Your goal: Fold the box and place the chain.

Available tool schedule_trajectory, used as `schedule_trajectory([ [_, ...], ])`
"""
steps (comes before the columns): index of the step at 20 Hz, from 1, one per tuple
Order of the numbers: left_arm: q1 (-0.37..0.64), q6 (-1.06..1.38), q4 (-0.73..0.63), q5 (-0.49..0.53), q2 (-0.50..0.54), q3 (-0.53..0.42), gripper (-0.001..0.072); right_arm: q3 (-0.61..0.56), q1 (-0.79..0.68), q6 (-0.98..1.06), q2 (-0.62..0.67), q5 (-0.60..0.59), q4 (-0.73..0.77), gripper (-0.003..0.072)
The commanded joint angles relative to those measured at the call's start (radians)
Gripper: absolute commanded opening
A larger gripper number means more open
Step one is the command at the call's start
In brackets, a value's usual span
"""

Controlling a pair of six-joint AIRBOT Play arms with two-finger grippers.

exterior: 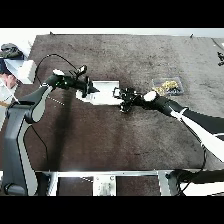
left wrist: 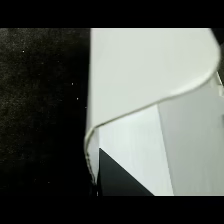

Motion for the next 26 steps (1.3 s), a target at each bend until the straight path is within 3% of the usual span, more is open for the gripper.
schedule_trajectory([
  [1, 0.000, 0.000, 0.000, 0.000, -0.001, 0.000, 0.0011, 0.009, 0.000, 0.003, 0.031, -0.029, -0.002, 0.0516],
  [2, 0.000, 0.000, 0.000, 0.000, -0.001, 0.000, 0.0011, 0.023, -0.003, 0.003, 0.021, -0.023, -0.002, 0.0569],
  [6, 0.000, 0.000, 0.000, 0.000, -0.001, 0.000, 0.0011, 0.111, -0.053, 0.003, -0.044, 0.077, 0.024, 0.0599],
  [16, 0.000, 0.000, 0.000, 0.000, -0.001, 0.000, 0.0011, 0.156, -0.095, -0.011, -0.062, 0.140, 0.023, 0.0599],
  [26, 0.000, 0.000, -0.003, 0.000, -0.001, 0.000, 0.0011, 0.357, -0.180, 0.030, -0.190, 0.409, 0.027, 0.0600],
])
